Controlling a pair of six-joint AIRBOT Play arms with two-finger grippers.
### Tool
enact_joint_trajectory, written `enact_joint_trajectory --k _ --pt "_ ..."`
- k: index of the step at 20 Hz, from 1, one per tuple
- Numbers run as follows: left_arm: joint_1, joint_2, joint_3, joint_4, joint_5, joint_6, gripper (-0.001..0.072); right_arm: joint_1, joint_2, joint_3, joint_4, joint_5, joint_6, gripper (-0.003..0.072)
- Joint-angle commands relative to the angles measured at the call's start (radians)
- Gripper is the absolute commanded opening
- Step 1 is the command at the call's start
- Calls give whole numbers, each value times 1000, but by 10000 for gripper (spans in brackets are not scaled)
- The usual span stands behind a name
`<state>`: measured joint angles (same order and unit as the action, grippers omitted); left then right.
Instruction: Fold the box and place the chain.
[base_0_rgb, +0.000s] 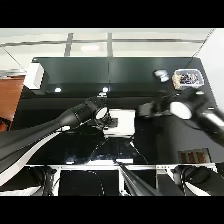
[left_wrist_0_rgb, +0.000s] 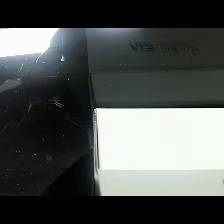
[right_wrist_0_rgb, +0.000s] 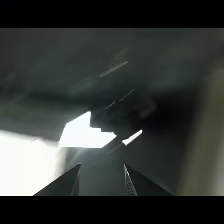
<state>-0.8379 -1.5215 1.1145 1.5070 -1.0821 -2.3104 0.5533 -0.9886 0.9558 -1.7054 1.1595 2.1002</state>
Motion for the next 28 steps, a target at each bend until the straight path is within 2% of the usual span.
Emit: enact_joint_trajectory --k 1,2,3,6,8,11,13,15,18,23,25,26,27,28 --pt "1 0 0 0 0 0 28 -165 65 -18 -426 -31 -55 337" --pt "0 0 0 0 0 0 28 -262 44 -27 -423 -114 -87 583" --pt "1 0 0 0 0 0 28 -357 6 -27 -387 -180 -114 686" --pt "1 0 0 0 0 0 28 -615 -148 -11 -180 -383 -120 682" --pt "1 0 0 0 0 0 28 -714 -283 82 -64 -420 -134 681" --pt "1 0 0 0 0 0 28 -772 -521 344 42 -315 -217 679" --pt "1 0 0 0 0 0 28 -779 -676 544 80 -193 -235 588" --pt "1 0 0 0 0 0 29 -779 -803 699 105 -91 -235 587" --pt "1 0 0 0 0 0 28 -780 -901 792 128 -58 -232 558" --pt "0 0 0 0 0 0 28 -786 -961 806 144 -61 -219 556" --pt "1 0 0 0 0 0 28 -789 -978 806 144 -59 -220 411" --pt "1 0 0 0 0 0 28 -791 -979 806 142 -62 -220 209" --pt "1 0 0 0 0 0 28 -796 -977 816 142 -58 -223 87" --pt "0 0 0 -1 0 0 28 -800 -971 831 143 -55 -245 54"
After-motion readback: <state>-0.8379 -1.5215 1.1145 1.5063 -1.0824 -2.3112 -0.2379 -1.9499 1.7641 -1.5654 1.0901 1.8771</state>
